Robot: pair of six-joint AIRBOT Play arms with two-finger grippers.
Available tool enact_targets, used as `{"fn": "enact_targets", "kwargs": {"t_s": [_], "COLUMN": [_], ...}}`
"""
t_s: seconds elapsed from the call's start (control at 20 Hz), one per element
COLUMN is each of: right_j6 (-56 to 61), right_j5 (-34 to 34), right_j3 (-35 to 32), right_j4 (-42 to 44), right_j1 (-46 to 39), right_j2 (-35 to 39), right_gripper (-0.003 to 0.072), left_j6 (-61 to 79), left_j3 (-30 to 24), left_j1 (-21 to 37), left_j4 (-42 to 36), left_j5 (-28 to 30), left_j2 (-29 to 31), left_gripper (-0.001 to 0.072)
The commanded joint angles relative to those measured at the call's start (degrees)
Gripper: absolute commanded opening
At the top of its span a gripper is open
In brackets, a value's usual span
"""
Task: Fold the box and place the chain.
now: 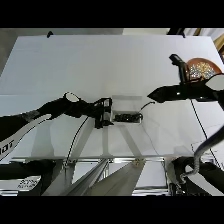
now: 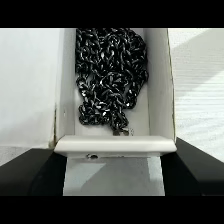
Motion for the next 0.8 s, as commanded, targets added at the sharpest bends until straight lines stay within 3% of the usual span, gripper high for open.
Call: {"fn": "enact_targets", "kwargs": {"t_s": [0.0,0.15,0.45,0.75], "right_j6": [8.4,9.0,3.5,1.8], "right_j5": [-4.4,-8.6,-10.8,-12.0], "right_j3": [0.3,0.3,0.4,0.4], "right_j4": [-17.8,-23.1,-30.5,-31.5], "right_j1": [-5.2,-4.5,5.8,10.6], "right_j2": [0.5,-2.0,-11.8,-18.6], "right_gripper": [0.0299,0.0299,0.0300,0.0299], "left_j6": [0.0,0.0,0.0,0.0], "left_j3": [0.0,0.0,0.0,0.0], "left_j1": [0.0,0.0,0.0,0.0], "left_j4": [0.0,0.0,0.0,0.0], "left_j5": [0.0,0.0,0.0,0.0], "left_j2": [0.0,0.0,0.0,0.0], "left_gripper": [0.0143,0.0143,0.0143,0.0143]}}
